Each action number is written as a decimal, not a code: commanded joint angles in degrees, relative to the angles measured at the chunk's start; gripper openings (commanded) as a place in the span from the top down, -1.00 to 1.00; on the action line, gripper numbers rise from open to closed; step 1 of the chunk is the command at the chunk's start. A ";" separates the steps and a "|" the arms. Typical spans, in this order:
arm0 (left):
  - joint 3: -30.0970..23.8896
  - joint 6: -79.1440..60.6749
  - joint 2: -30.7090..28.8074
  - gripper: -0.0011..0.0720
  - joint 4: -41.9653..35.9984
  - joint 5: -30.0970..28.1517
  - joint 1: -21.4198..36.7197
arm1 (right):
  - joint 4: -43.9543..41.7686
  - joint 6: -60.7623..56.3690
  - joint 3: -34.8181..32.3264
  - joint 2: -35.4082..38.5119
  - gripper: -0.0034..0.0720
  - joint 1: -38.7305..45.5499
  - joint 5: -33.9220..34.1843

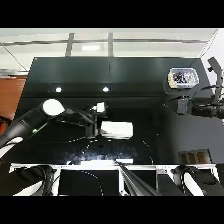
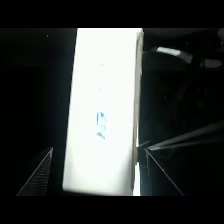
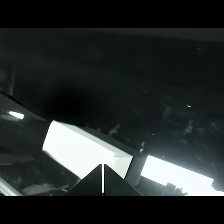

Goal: Fold the box and place the chain.

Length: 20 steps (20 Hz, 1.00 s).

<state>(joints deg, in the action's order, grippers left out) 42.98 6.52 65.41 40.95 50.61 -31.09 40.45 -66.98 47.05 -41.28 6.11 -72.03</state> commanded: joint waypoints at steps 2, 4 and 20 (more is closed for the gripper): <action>6.43 4.33 9.64 -0.97 -1.38 -4.28 -5.88 | 0.33 -0.37 0.02 0.31 0.86 0.57 0.59; 8.28 4.44 12.28 -0.97 -1.66 -2.45 -6.32 | 0.33 -0.35 0.00 0.31 0.86 0.57 0.48; 8.92 6.16 15.15 -0.97 -0.57 0.98 -6.34 | 0.44 -0.31 -0.11 0.31 0.86 0.57 0.44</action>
<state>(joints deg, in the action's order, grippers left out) 51.83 12.47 80.42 39.29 50.43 -37.39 40.86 -67.31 46.96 -40.99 6.63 -71.55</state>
